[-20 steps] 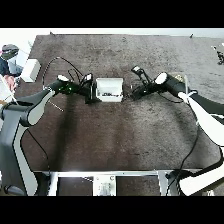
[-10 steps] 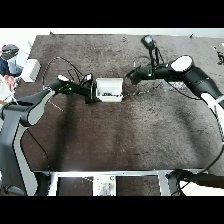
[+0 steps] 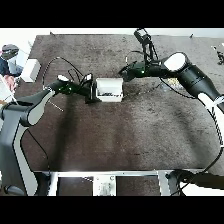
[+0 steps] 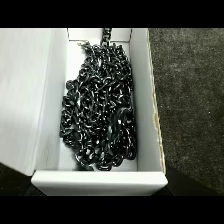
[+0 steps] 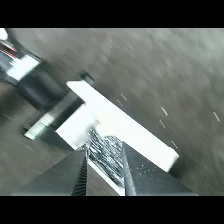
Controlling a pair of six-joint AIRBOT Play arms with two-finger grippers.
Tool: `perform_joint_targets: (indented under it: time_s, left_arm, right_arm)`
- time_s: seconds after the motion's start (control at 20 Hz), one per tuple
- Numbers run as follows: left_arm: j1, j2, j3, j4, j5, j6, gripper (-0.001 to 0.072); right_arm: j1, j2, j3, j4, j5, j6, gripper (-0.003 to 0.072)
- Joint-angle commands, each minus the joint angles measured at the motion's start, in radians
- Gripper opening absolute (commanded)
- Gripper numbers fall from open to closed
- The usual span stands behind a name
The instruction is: Fold the box and place the chain.
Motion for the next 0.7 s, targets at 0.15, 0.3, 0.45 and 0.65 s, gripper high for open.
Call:
perform_joint_targets:
  time_s: [0.15,0.3,0.45,0.65]
  left_arm:
    - [0.000,0.000,0.000,0.000,0.000,0.000,0.0469]
    - [0.000,0.000,0.000,0.000,0.000,0.000,0.0469]
    - [0.000,0.000,0.000,0.000,0.000,0.000,0.0469]
    - [0.000,0.000,0.000,0.000,0.000,0.000,0.0469]
  right_arm:
    - [-0.230,-0.012,-0.146,-0.171,-0.029,0.362,0.0244]
    - [-0.360,-0.031,-0.263,-0.159,-0.135,0.489,0.0245]
    - [-0.363,-0.090,-0.257,-0.089,-0.135,0.463,0.0245]
    - [-0.322,-0.176,-0.188,-0.165,-0.101,0.598,0.0242]
